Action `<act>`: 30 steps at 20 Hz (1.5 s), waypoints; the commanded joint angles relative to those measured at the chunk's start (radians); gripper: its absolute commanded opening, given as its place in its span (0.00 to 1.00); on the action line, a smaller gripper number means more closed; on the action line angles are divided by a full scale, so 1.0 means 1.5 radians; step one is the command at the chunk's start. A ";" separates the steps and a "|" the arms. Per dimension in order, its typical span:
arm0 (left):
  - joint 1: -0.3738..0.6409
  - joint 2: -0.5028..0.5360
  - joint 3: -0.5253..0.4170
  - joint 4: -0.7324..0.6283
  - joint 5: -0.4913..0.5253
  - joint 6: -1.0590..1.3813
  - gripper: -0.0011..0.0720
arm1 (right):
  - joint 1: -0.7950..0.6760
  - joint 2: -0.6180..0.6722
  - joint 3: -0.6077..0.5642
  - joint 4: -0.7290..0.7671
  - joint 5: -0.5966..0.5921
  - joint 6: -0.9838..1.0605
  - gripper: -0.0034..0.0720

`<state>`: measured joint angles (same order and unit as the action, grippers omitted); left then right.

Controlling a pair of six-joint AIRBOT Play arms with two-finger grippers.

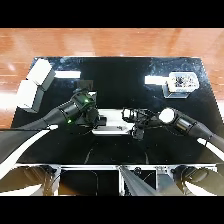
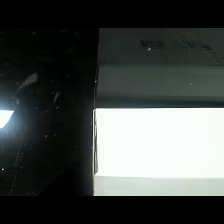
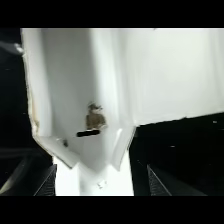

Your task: Fold the box and place the chain.

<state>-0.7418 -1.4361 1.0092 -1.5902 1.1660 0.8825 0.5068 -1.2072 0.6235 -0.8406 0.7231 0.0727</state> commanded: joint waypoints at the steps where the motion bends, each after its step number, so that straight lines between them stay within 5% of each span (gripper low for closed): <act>1: 0.000 -0.003 -0.004 -0.001 -0.016 0.000 0.04 | 0.002 0.000 0.001 0.018 -0.019 -0.002 1.00; 8: 0.000 -0.004 -0.004 -0.010 -0.017 0.000 0.04 | 0.015 -0.015 0.002 0.064 -0.019 -0.035 0.98; 11: 0.000 -0.004 -0.004 -0.012 -0.017 0.000 0.04 | 0.038 -0.015 0.002 0.092 -0.019 -0.072 0.29; 12: 0.000 -0.005 -0.004 -0.013 -0.017 0.000 0.04 | 0.045 -0.015 0.002 0.099 -0.024 -0.076 0.17; 25: 0.000 -0.005 -0.004 -0.017 -0.017 0.000 0.04 | 0.050 -0.021 0.002 0.147 -0.042 -0.076 0.17; 26: 0.000 -0.005 -0.004 -0.017 -0.017 0.000 0.04 | 0.050 -0.021 0.002 0.147 -0.044 -0.076 0.20; 27: 0.000 -0.005 -0.004 -0.017 -0.017 0.000 0.04 | 0.050 -0.021 0.002 0.148 -0.047 -0.076 0.46; 28: 0.000 -0.005 -0.004 -0.017 -0.017 0.000 0.04 | 0.050 -0.021 0.002 0.148 -0.049 -0.076 0.54; 30: 0.000 -0.005 -0.004 -0.017 -0.017 0.000 0.04 | 0.050 -0.021 0.002 0.148 -0.049 -0.076 0.54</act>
<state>-0.7418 -1.4422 1.0039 -1.6150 1.1397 0.8818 0.5812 -1.2388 0.6258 -0.6220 0.6567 -0.0414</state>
